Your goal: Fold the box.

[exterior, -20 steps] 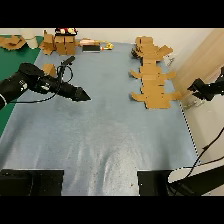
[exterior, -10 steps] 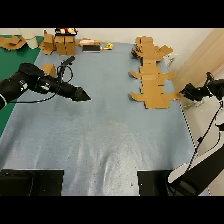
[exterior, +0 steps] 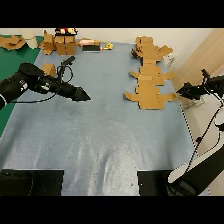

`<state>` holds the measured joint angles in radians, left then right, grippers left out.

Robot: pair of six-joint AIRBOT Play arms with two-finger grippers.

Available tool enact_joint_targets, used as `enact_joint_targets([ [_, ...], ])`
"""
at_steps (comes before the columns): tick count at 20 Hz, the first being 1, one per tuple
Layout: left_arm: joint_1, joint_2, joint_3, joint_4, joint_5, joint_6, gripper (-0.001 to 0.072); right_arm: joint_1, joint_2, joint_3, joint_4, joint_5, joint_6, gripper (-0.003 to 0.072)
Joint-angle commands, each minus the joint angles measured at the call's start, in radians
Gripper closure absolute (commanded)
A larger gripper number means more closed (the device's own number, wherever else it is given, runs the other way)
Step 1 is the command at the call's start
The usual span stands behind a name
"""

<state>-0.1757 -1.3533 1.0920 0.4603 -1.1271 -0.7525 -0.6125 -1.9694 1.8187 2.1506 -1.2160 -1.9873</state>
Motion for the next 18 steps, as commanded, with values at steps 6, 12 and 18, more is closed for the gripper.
enact_joint_targets([
  [6, 0.001, 0.0, 0.0, 0.0, 0.0, 0.0, 0.0696, 0.025, -0.008, 0.001, 0.0, -0.024, -0.003, 0.0318],
  [12, 0.001, 0.0, 0.0, 0.0, 0.0, 0.0, 0.0696, 0.047, -0.015, 0.0, -0.007, -0.029, -0.003, 0.0325],
  [18, 0.001, 0.0, 0.0, 0.0, 0.0, 0.0, 0.0697, 0.048, -0.015, 0.0, -0.006, -0.089, -0.003, 0.0364],
])
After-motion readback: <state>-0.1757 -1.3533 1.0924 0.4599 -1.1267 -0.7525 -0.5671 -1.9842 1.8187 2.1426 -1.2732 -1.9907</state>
